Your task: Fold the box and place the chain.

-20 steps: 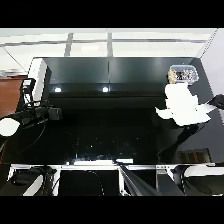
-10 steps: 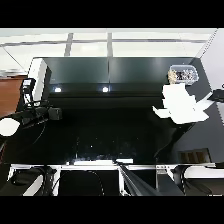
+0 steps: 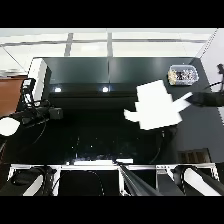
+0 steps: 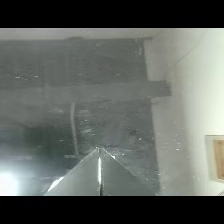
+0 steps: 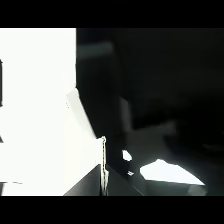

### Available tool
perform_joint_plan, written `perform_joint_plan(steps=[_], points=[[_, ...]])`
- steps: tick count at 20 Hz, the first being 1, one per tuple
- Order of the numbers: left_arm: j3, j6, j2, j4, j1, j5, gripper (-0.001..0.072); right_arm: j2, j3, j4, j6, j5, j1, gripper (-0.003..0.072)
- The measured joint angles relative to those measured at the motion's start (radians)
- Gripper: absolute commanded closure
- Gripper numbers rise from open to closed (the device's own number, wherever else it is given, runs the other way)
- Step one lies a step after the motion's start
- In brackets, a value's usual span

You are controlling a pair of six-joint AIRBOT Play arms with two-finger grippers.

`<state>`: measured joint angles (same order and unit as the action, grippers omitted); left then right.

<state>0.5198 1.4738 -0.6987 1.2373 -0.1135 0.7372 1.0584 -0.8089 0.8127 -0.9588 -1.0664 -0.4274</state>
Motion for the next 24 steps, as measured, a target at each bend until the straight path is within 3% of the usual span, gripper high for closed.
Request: perform_joint_plan(steps=[4,5,6,7,9,15,20,24], points=[[0.000,-0.001,-0.055,-0.075,0.000,-0.024,0.0679,-0.117,0.271,-0.278,-0.045,0.246,0.235,0.0671],[0.000,-0.005,-0.080,-0.110,0.000,-0.039,0.0607,-0.131,0.323,-0.336,-0.051,0.317,0.304,0.0671],[0.002,-0.020,-0.109,-0.154,0.000,-0.052,0.0257,-0.140,0.362,-0.380,-0.056,0.379,0.367,0.0670],[0.006,-0.047,-0.142,-0.201,0.000,-0.057,0.0001,-0.146,0.396,-0.417,-0.061,0.443,0.430,0.0670],[0.034,-0.134,-0.219,-0.327,0.000,-0.063,-0.0001,-0.154,0.434,-0.465,-0.063,0.533,0.528,0.0670],[0.263,-0.412,-0.563,-0.665,0.002,0.119,0.0004,-0.162,0.473,-0.514,-0.068,0.642,0.676,0.0670],[0.464,-0.481,-0.867,-0.764,-0.006,0.307,0.0025,-0.163,0.478,-0.521,-0.070,0.656,0.703,0.0670],[0.575,-0.502,-1.017,-0.793,-0.041,0.460,0.0025,-0.163,0.478,-0.524,-0.070,0.653,0.709,0.0670]])
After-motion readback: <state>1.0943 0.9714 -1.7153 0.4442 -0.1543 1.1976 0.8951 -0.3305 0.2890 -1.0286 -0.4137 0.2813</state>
